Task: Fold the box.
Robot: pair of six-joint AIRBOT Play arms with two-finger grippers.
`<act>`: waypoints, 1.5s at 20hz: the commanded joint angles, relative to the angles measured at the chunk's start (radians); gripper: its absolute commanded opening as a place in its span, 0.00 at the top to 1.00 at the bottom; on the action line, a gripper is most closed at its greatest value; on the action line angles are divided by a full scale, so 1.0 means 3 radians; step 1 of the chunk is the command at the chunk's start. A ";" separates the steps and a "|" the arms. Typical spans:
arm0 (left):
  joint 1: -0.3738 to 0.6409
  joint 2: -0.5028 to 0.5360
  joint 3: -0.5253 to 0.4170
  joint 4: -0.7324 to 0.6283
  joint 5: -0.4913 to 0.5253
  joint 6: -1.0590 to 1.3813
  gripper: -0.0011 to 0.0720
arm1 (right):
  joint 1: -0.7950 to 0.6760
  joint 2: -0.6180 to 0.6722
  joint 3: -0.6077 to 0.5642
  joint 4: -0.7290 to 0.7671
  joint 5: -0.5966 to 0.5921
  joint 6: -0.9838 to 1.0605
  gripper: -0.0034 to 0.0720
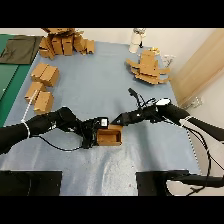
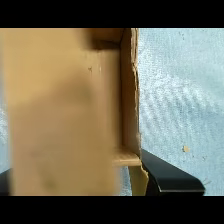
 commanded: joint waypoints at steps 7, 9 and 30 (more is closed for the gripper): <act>0.0003 -0.0001 0.0000 0.0003 0.0000 0.0000 0.56 | 0.0646 0.0772 -0.0355 -0.1025 -0.0837 -0.0169 0.95; 0.0003 -0.0001 0.0000 0.0001 0.0000 0.0000 0.56 | 0.0802 0.0922 -0.0478 -0.1188 -0.1273 -0.0181 0.95; 0.0003 -0.0001 0.0000 0.0003 -0.0004 -0.0001 0.56 | 0.1685 0.1551 -0.0698 -0.1718 -0.1934 -0.1371 0.68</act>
